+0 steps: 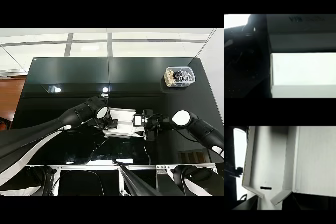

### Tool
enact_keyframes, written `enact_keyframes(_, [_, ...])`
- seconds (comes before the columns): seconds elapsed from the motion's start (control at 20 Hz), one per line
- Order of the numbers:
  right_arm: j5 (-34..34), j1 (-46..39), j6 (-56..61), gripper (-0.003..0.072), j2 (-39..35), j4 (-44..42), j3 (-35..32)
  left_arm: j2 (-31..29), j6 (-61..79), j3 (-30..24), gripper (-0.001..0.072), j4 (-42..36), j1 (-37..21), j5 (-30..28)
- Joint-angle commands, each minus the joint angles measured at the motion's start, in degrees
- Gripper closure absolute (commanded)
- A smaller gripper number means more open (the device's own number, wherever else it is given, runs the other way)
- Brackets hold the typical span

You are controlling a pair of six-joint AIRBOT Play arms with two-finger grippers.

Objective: Fold the box and place the chain.

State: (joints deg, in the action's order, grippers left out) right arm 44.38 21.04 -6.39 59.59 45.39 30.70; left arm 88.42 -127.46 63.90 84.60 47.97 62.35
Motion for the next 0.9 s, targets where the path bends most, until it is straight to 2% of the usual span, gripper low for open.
enact_keyframes(0.0, [0.26,0.15,0.17,0.022,-0.46,1.03,0.0,0.0,-0.02,0.04,0.0679,-0.04,-0.02,0.02])
enact_keyframes(0.05, [0.52,0.22,0.2,0.0252,-0.42,0.55,0.0,0.0,-0.02,0.04,0.0679,-0.04,-0.02,0.02])
enact_keyframes(0.1, [1.29,0.2,0.2,0.0472,-0.39,-0.72,0.0,0.0,-0.02,0.04,0.068,-0.04,-0.02,0.02])
enact_keyframes(0.15, [1.9,0.22,0.2,0.0519,-0.37,-1.92,-0.02,0.0,-0.02,0.04,0.068,-0.04,-0.02,0.02])
enact_keyframes(0.4, [2.93,0.22,0.59,0.0519,1.55,-8.39,-0.13,0.0,-0.04,0.04,0.068,-0.07,-0.04,0.02])
enact_keyframes(0.6, [2.56,0.15,0.61,0.0514,1.81,-8.31,-0.11,0.0,-0.04,0.04,0.0679,-0.04,-0.04,0.02])
enact_keyframes(0.65, [1.51,0.0,0.63,0.0327,1.77,-8.26,-0.11,0.0,-0.04,0.04,0.0679,-0.04,-0.04,0.02])
enact_keyframes(0.7, [0.76,-0.33,0.63,0.0239,1.64,-8.28,-0.11,0.0,-0.04,0.04,0.068,-0.07,-0.04,0.02])
enact_keyframes(0.85, [0.7,-2.91,1.62,0.0239,1.38,-7.41,0.0,0.0,-0.04,0.04,0.068,-0.07,-0.07,0.02])
